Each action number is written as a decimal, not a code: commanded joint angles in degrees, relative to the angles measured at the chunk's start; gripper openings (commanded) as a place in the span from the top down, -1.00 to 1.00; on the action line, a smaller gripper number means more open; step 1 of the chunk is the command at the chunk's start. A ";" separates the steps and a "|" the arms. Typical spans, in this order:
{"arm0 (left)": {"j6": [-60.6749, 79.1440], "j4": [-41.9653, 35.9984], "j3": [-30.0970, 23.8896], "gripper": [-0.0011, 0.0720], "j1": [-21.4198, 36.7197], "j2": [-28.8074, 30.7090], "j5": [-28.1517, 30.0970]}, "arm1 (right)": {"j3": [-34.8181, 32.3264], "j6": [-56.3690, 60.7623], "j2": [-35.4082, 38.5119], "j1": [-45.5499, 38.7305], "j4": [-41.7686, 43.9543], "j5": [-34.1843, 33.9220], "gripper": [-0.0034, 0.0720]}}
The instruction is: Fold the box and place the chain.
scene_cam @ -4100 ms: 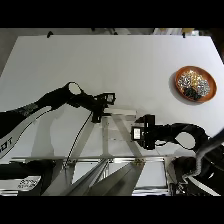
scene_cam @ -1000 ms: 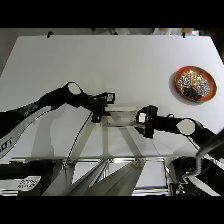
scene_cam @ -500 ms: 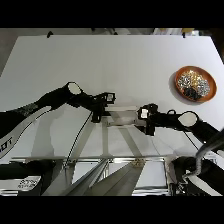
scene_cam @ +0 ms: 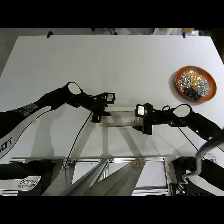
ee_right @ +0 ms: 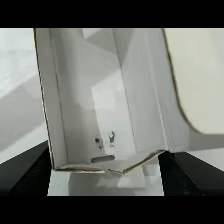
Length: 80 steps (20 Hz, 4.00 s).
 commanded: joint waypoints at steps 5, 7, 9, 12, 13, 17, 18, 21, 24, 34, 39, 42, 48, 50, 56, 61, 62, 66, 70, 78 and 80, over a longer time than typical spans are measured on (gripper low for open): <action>-0.02 0.02 0.04 0.94 0.00 0.04 0.07 | 1.05 -3.54 -5.55 -0.02 0.61 3.41 -0.76; -0.02 0.02 0.04 0.94 0.00 0.04 0.07 | 1.05 -3.87 -6.25 -0.02 0.63 3.32 -0.53; -0.02 0.02 0.04 0.94 0.02 0.04 0.04 | 1.05 -6.25 -7.15 -0.02 1.46 3.34 -0.47; -0.02 0.02 0.04 0.94 0.02 0.04 0.07 | 1.07 -6.49 -7.72 -0.02 1.68 3.04 -0.43; -0.02 0.02 0.04 0.94 0.02 0.04 0.07 | 1.07 -6.51 -7.76 -0.02 1.66 3.04 -0.28; -0.02 0.00 0.04 0.94 0.02 0.04 0.07 | 1.07 -6.49 -7.76 -0.02 1.64 3.02 -0.13; -0.02 0.02 0.04 0.94 0.00 0.04 0.04 | 1.07 -6.49 -7.76 -0.02 1.64 3.02 -0.10; -0.02 0.02 0.04 0.94 0.02 0.04 0.07 | 1.07 -6.49 -7.76 -0.02 1.42 2.89 0.09; -0.02 0.02 0.04 0.94 0.02 0.04 0.07 | 1.07 -6.45 -7.67 -0.02 1.44 2.93 0.08; -0.02 0.02 0.04 0.94 0.02 0.04 0.07 | 1.07 -6.45 -7.67 -0.02 1.42 2.93 0.08; -0.02 0.00 0.04 0.94 0.00 0.04 0.07 | 1.07 -6.45 -7.67 -0.02 1.40 2.93 0.08; 0.00 0.00 0.04 0.94 0.00 0.04 0.09 | 1.07 -6.45 -7.67 -0.02 1.40 2.93 0.08; -0.31 0.98 0.04 0.53 0.13 0.37 -1.36 | 1.07 -6.45 -7.67 -0.02 1.40 2.93 0.08; -3.61 2.91 0.04 -0.10 0.20 1.60 -1.05 | 1.07 -6.45 -7.67 -0.02 1.40 2.95 0.08; -19.43 17.79 0.04 -0.34 0.20 9.86 -1.01 | 1.07 -6.45 -7.67 -0.02 1.42 2.93 0.08; -30.25 24.46 0.04 0.38 0.17 19.32 -3.91 | 1.07 -6.45 -7.67 -0.02 1.40 2.93 0.08; -30.75 24.30 0.04 0.88 0.07 21.29 -6.32 | 1.07 -6.45 -7.67 -0.02 1.42 2.93 0.08; -30.77 17.29 0.02 0.97 -2.84 25.05 -17.31 | 1.07 -6.45 -7.67 -0.02 1.42 2.93 0.08; -30.75 13.09 -0.85 0.96 -12.79 23.67 -14.05 | 1.07 -6.45 -7.67 -0.02 1.42 2.95 0.08; -48.52 13.03 -0.92 0.97 -14.08 15.63 24.63 | 1.07 -6.45 -7.67 -0.02 1.42 2.95 0.08; -50.42 13.03 -0.92 0.97 -12.46 12.68 27.06 | 1.07 -6.45 -7.67 -0.02 1.42 2.95 0.08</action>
